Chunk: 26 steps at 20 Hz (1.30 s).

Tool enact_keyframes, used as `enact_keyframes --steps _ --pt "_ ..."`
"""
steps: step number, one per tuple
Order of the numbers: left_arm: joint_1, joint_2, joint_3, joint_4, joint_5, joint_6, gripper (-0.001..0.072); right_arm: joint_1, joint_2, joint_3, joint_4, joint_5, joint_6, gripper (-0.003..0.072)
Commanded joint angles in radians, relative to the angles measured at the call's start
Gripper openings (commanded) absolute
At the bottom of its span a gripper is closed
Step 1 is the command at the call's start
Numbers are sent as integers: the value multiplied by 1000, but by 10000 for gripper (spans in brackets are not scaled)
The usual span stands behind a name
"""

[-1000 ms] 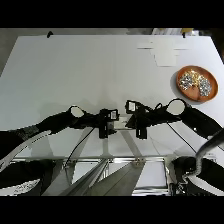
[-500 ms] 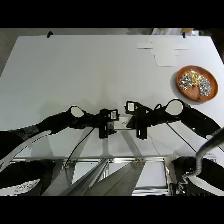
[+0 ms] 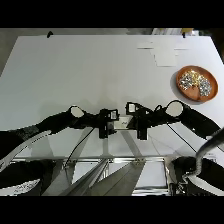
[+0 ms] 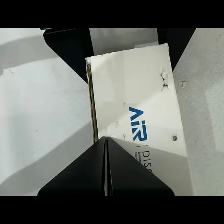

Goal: Fold the box and place the chain.

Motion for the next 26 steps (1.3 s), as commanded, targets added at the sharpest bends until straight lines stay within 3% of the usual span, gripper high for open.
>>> enact_keyframes --steps 1,5,8,11,15,18,25,26 --pt "1 1 0 0 0 0 207 -1 13 0 -3 1 1 16" --pt "1 1 0 0 0 0 207 -85 158 2 -3 2 82 16" --pt "1 1 0 0 0 0 207 -203 295 2 -60 16 293 16" --pt "1 1 0 0 0 0 207 -307 365 1 -291 66 711 16" --pt "1 1 0 0 0 0 207 -331 365 -3 -684 149 1273 20" --pt "1 1 0 0 0 0 207 -331 364 -4 -801 274 1308 18" --pt "1 1 0 0 0 0 207 -330 364 -13 -778 398 1514 22" --pt "1 1 0 0 0 0 207 -331 364 -14 -760 426 1515 107"
